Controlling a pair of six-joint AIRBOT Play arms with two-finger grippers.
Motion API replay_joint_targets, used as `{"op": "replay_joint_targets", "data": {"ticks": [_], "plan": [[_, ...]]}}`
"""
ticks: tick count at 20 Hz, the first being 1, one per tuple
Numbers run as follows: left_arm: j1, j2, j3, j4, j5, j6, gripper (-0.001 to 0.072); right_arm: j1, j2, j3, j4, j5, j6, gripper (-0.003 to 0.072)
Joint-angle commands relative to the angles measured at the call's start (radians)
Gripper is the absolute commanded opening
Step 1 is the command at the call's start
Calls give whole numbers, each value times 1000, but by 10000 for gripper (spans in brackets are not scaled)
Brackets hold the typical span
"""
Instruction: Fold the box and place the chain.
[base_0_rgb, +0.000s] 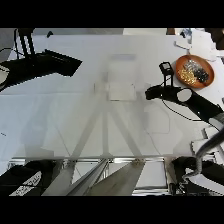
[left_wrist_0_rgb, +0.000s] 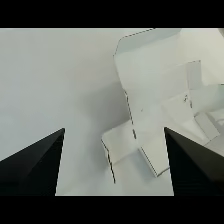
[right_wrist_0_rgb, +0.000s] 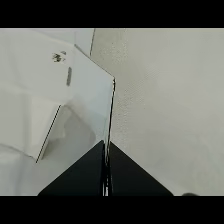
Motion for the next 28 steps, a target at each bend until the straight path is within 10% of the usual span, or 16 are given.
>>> {"op": "replay_joint_targets", "data": {"ticks": [1, 28], "plan": [[0, 1, 0, 0, 0, 0, 698, 43, -22, -2, 22, -21, -70, 12], [0, 1, 0, 0, 0, 0, 698, 72, -21, -2, 111, 31, 60, 14]]}}
